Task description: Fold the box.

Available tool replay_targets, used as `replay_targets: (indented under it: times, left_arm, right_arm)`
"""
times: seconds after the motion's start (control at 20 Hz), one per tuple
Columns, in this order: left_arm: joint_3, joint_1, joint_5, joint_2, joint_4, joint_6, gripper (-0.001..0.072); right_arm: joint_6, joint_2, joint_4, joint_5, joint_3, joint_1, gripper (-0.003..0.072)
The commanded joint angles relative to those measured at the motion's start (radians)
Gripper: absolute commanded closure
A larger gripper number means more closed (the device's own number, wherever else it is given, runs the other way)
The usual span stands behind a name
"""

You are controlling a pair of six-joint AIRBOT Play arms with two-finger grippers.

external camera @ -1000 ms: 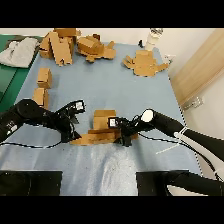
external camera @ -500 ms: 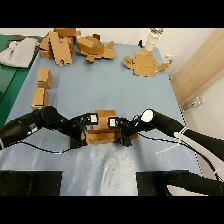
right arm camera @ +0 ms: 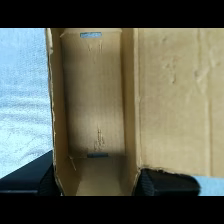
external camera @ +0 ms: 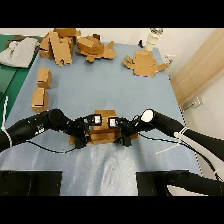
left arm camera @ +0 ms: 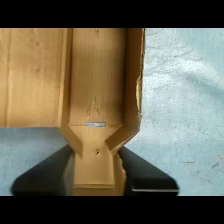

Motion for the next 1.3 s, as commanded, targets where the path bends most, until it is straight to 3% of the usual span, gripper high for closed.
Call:
replay_targets:
  times: [0.0, 0.05, 0.45, 0.8, 0.85, 0.9, 0.95, 1.25]
  left_arm:
    - [0.0, -0.012, -0.021, -0.002, -0.01, 0.0, 0.0528]
    - [0.0, -0.017, -0.023, -0.001, -0.01, 0.003, 0.0618]
    - [0.0, -0.1, 0.124, -0.002, -0.01, 0.014, 0.0617]
    - [0.0, -0.124, 0.129, -0.002, -0.018, 0.01, 0.0614]
    - [0.0, -0.124, 0.129, -0.002, -0.018, 0.01, 0.0513]
    - [0.0, -0.124, 0.129, -0.002, -0.018, 0.01, 0.0364]
    - [0.0, -0.124, 0.13, -0.002, -0.018, 0.008, 0.0319]
    - [0.0, -0.124, 0.129, -0.002, -0.018, 0.007, 0.0316]
  right_arm:
    - [0.0, 0.0, 0.0, 0.0, 0.0, 0.0, 0.0246]
    - [0.0, 0.0, 0.0, 0.0, 0.0, 0.0, 0.0247]
    - [0.0, 0.0, 0.0, 0.0, 0.0, 0.0, 0.0246]
    - [0.0, 0.0, 0.0, 0.0, 0.0, 0.0, 0.0246]
    - [0.0, 0.0, 0.0, 0.0, 0.0, 0.0, 0.0246]
    - [0.0, 0.0, 0.0, 0.0, 0.0, 0.0, 0.0246]
    - [0.0, 0.0, 0.0, 0.0, 0.0, 0.0, 0.0246]
    - [0.0, 0.0, 0.0, 0.0, 0.0, 0.0, 0.0247]
